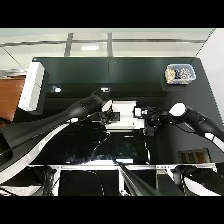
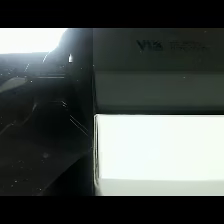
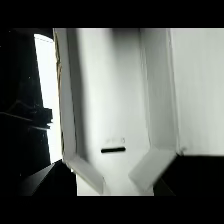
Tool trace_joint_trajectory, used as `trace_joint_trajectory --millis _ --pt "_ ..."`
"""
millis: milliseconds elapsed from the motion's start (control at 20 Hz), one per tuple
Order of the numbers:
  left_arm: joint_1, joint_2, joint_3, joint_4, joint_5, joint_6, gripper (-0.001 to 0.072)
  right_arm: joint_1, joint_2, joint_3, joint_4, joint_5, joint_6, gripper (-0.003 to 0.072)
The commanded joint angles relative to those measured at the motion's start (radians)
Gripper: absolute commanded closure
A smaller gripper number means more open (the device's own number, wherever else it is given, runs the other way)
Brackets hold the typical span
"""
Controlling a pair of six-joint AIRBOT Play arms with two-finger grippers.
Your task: Fold the box and place the chain.
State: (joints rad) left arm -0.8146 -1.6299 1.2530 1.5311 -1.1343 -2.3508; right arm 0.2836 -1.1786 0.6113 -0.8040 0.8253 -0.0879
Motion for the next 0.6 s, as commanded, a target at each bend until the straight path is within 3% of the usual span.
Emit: trace_joint_trajectory --millis 0,200,300,400,550 --pt "0.0 -0.001 0.0 0.001 -0.003 0.018 0.068 -0.015 0.029 0.0 -0.063 0.002 0.021 -0.0019" --pt "0.0 -0.001 0.0 0.001 -0.003 0.017 0.068 -0.007 0.021 0.0 -0.011 -0.021 -0.083 -0.0016" --pt "0.0 -0.001 0.0 0.001 -0.004 0.017 0.068 -0.007 0.009 0.0 0.07 -0.022 -0.124 0.0283" --pt "0.0 -0.001 0.0 0.001 -0.003 0.017 0.068 -0.007 0.002 0.0 0.118 0.008 -0.122 0.0443" --pt "0.0 -0.001 0.0 0.001 -0.002 0.017 0.068 -0.007 -0.002 -0.001 0.15 0.028 -0.103 0.0445"
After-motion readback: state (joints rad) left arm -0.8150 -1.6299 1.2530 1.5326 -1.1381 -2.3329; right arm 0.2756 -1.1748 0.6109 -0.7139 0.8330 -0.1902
